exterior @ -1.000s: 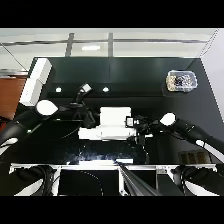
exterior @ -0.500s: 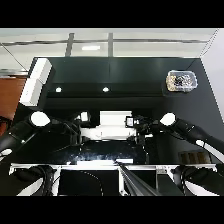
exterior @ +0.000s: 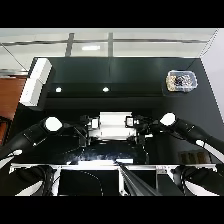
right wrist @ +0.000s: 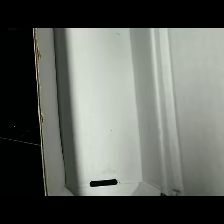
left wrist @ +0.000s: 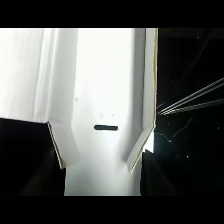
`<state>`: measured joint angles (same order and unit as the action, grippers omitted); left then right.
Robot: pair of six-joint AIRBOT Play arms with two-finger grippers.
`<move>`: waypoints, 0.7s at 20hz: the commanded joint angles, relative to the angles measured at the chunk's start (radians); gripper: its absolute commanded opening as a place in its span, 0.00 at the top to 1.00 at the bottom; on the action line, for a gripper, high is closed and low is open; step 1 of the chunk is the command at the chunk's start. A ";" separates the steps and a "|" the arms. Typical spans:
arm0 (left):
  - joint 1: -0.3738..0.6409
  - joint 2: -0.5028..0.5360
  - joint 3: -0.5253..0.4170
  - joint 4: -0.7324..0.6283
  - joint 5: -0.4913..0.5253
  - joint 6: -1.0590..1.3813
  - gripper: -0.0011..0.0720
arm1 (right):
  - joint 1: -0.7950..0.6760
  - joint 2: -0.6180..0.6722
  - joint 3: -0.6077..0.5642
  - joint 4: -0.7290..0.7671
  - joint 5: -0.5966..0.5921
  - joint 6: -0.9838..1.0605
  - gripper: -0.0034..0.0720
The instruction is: Fold the box and place the chain.
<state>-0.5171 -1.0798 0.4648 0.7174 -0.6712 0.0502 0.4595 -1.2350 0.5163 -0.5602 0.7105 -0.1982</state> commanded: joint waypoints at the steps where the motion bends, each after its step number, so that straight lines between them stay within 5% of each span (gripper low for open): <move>1: -0.020 -0.003 0.000 -0.030 0.037 0.007 0.41 | 0.001 -0.001 0.000 0.000 0.000 0.000 0.30; 2: -0.020 -0.003 0.000 -0.036 0.037 0.007 0.50 | 0.001 -0.001 0.000 0.000 0.000 0.000 0.30; 13: -0.028 -0.014 0.000 -0.195 -0.012 0.007 0.54 | 0.004 -0.001 0.000 -0.004 0.000 0.000 0.30; 14: -0.028 -0.020 0.000 -0.211 0.000 0.008 0.62 | 0.004 -0.001 0.000 -0.006 0.000 0.000 0.30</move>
